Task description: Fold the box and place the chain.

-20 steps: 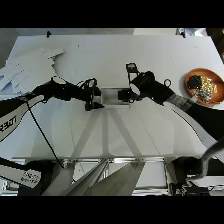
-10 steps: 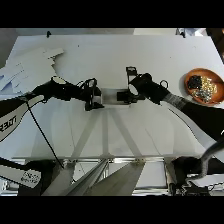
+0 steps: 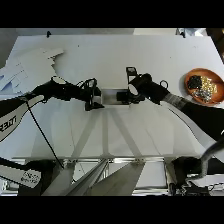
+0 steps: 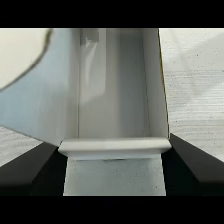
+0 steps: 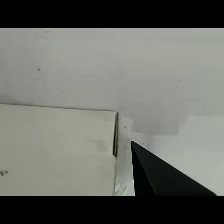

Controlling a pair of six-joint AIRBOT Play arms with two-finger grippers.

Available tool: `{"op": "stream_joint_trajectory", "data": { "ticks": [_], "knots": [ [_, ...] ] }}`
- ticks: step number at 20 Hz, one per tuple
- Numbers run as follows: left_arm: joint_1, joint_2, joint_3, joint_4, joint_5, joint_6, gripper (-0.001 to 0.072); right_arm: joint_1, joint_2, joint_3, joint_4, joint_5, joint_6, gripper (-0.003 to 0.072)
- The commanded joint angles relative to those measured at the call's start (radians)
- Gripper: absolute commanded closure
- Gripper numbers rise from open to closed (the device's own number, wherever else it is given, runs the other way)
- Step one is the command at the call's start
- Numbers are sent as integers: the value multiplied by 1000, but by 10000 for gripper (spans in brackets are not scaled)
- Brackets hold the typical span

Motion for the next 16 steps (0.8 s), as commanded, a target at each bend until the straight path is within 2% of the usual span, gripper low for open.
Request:
{"op": "stream_joint_trajectory", "data": {
  "ticks": [1, 8, 11, 14, 16],
  "knots": [
    [0, 0, 0, 0, 1, -1, 334, 0, 47, 1, -26, 14, -6, 337],
    [0, 0, 0, 0, 1, -1, 334, -100, 277, 1, -114, 156, -272, 325],
    [0, 0, 0, 0, 1, -1, 334, -230, 357, 1, -132, 220, -398, 324],
    [0, 0, 0, 0, 1, -1, 334, -422, 381, 1, -141, 259, -493, 320],
    [0, 0, 0, 0, 1, -1, 334, -571, 369, 0, -143, 261, -536, 193]
  ]
}}
